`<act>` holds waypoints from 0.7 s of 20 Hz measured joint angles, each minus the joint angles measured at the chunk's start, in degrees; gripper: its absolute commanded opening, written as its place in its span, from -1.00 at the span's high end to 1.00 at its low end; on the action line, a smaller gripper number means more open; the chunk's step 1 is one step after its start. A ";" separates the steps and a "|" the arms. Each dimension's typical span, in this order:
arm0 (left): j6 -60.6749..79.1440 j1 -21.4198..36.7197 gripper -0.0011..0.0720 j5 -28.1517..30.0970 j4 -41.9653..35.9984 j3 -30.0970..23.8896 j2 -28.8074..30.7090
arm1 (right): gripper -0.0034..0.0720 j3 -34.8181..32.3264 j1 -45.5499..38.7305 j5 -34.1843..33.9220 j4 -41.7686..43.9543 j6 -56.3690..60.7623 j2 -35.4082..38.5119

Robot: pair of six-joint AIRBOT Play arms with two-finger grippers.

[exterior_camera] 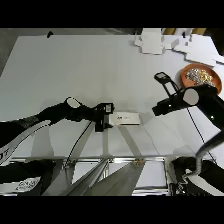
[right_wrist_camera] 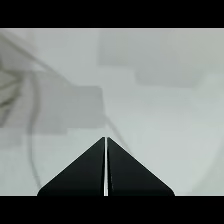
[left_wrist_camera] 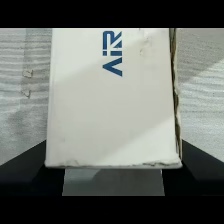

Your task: Fold the box and place the chain.

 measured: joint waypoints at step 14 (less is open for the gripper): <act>-0.92 0.61 0.56 -0.26 1.14 -0.07 2.01 | 0.86 -3.87 -6.47 15.19 -0.59 9.49 0.13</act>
